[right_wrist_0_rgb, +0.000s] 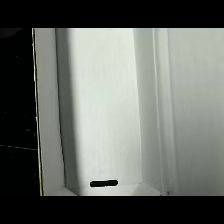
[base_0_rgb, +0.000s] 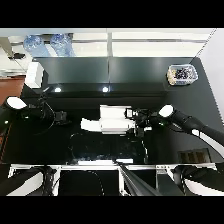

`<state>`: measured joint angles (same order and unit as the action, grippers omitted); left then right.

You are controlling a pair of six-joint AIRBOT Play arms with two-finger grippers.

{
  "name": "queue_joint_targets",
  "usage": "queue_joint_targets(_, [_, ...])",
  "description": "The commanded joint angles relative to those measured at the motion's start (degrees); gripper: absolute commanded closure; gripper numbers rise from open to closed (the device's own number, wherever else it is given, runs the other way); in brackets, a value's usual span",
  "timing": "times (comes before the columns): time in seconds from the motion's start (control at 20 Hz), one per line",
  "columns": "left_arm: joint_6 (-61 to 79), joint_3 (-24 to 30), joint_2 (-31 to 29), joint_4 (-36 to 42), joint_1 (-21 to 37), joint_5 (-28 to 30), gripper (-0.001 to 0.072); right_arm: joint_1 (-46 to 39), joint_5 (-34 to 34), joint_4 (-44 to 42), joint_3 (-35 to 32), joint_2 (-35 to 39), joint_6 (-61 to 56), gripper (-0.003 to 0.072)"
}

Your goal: Fold the box and place the chain.

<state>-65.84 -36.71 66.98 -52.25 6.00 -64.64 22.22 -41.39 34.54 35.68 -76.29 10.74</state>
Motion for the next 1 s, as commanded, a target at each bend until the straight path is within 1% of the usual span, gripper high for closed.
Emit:
queue_joint_targets(0.0, [-5.1, 0.1, 9.7, 9.2, 2.7, -4.4, 0.0688, 0.0, 0.0, 0.0, 0.0, 0.0, 0.0, 0.0497])
queue_joint_targets(0.1, [-4.9, 0.1, 12.8, 10.1, -0.2, -2.8, 0.0688, 0.0, 0.0, 0.0, 0.0, 0.0, 0.0, 0.0498])
queue_joint_targets(0.3, [-3.9, 0.1, 14.1, 11.5, -8.5, 3.8, 0.0688, 0.1, 0.0, 0.0, 0.0, 0.0, 0.0, 0.0498])
queue_joint_targets(0.45, [6.2, 0.1, 14.1, 18.7, -13.6, 4.1, 0.0687, 0.0, 0.0, 0.0, 0.0, 0.0, 0.0, 0.0498])
queue_joint_targets(0.55, [6.1, 0.0, 14.1, 18.6, -14.3, 5.3, 0.0687, 0.0, 0.0, 0.0, 0.0, 0.0, 0.0, 0.0497])
queue_joint_targets(0.7, [6.1, 0.0, 14.1, 18.6, -14.4, 5.1, 0.0687, 0.0, 0.0, 0.0, 0.0, 0.0, 0.0, 0.0497])
queue_joint_targets(0.8, [7.9, 0.0, 14.1, 19.5, -14.3, 4.0, 0.0686, 0.1, 0.0, 0.0, 0.0, 0.0, 0.0, 0.0497])
queue_joint_targets(0.85, [10.8, 0.0, 14.1, 21.2, -14.3, 2.8, 0.0681, 0.0, 0.0, 0.0, 0.0, 0.0, 0.0, 0.0497])
queue_joint_targets(0.9, [12.4, -0.2, 14.1, 22.4, -14.4, 1.8, 0.0558, 0.1, 0.0, 0.0, 0.0, 0.0, 0.0, 0.0497])
queue_joint_targets(0.95, [12.6, -0.7, 14.1, 22.8, -14.4, 0.9, 0.0256, 0.0, 0.0, 0.0, 0.0, 0.0, 0.0, 0.0497])
